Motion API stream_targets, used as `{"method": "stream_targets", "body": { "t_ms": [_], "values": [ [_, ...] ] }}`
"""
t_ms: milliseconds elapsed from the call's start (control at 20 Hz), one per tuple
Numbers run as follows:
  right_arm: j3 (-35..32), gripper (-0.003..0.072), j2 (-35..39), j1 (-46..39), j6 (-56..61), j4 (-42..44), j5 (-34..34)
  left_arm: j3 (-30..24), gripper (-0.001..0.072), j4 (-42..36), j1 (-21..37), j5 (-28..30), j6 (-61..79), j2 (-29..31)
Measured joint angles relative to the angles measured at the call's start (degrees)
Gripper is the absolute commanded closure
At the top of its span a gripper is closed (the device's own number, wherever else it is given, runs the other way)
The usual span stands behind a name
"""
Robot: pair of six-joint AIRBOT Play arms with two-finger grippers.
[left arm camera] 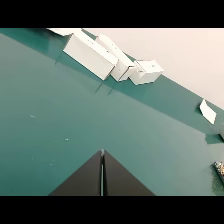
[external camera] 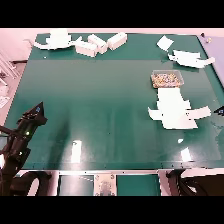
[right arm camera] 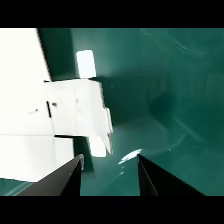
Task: Fold the box and place the chain.
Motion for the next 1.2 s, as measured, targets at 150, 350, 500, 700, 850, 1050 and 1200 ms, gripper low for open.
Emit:
{"method": "stream_targets", "body": {
  "t_ms": [150,350,500,700,850,1050,1200],
  "values": [
    [1.3,0.0238,-1.9,0.0,-1.9,2.7,1.8,0.0,0.0689,0.0,0.0,0.0,0.0,0.0],
    [1.9,0.0238,-4.4,0.0,-2.9,6.2,2.9,0.0,0.0689,0.0,0.0,-0.5,0.0,0.0],
    [2.1,0.0238,-6.3,0.4,-3.2,7.4,3.1,0.0,0.0689,0.0,0.0,-0.7,0.0,0.0],
    [2.2,0.0238,-9.0,1.4,-3.3,8.1,3.3,0.0,0.0689,0.0,0.0,-0.9,0.0,0.0],
    [2.2,0.0238,-10.7,2.6,-3.3,8.3,3.5,0.0,0.0689,0.0,0.0,-1.7,0.0,0.0],
    [2.2,0.0241,-12.5,4.4,-3.3,8.1,4.1,0.0,0.0689,0.0,0.0,-2.1,0.0,0.0],
    [2.1,0.0385,-13.4,5.4,-3.3,7.5,5.7,0.0,0.0689,0.0,0.0,-2.2,0.0,0.0]
  ]
}}
